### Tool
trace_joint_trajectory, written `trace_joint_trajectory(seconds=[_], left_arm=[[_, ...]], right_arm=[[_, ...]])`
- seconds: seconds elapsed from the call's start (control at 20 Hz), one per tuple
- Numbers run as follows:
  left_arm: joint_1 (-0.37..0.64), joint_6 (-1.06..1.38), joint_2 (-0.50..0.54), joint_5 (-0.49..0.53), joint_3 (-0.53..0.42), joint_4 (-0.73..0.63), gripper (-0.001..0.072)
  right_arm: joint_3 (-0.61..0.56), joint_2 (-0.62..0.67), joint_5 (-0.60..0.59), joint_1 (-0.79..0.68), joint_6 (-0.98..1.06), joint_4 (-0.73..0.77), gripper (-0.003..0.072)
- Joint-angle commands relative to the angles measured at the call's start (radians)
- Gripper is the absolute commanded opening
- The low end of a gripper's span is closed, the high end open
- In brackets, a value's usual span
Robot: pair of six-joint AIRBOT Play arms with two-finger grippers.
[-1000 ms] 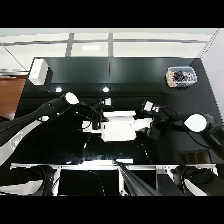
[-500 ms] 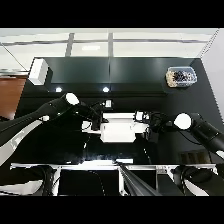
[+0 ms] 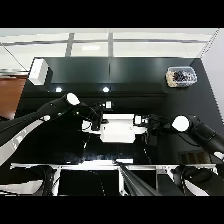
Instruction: Fold the box and place the chain.
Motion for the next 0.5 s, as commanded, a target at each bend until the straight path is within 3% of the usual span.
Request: trace_joint_trajectory(seconds=[0.0,0.45], left_arm=[[0.000,0.002,-0.001,0.003,0.000,0.001,0.0026],[0.000,0.002,-0.001,0.002,0.000,0.001,0.0025]], right_arm=[[-0.011,-0.014,-0.045,0.048,-0.035,0.023,0.0680],[-0.010,-0.084,-0.134,0.152,-0.085,0.138,0.0680]])
